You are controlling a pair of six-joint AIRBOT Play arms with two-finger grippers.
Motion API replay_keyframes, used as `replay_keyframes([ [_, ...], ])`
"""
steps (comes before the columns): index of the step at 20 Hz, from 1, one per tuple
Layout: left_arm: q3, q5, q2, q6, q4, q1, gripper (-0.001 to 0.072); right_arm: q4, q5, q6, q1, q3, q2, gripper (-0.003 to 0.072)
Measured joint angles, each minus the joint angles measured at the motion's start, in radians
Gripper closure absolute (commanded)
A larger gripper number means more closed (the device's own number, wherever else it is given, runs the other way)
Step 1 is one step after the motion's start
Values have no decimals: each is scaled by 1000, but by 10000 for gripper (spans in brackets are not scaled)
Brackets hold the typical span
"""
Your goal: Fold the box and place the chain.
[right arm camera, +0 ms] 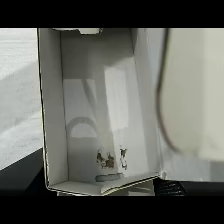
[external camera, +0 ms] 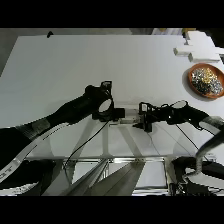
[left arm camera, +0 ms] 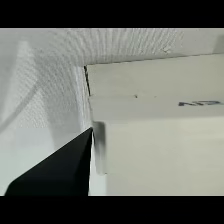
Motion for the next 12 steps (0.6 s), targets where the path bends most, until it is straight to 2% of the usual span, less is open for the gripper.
replay_keyframes([
  [5, 69, -60, -64, -103, 66, -24, 420, 0, 0, 0, 0, 0, 0, 273],
  [12, 80, -102, -102, -158, 113, -29, 441, 0, 1, -1, 0, 0, 0, 273],
])
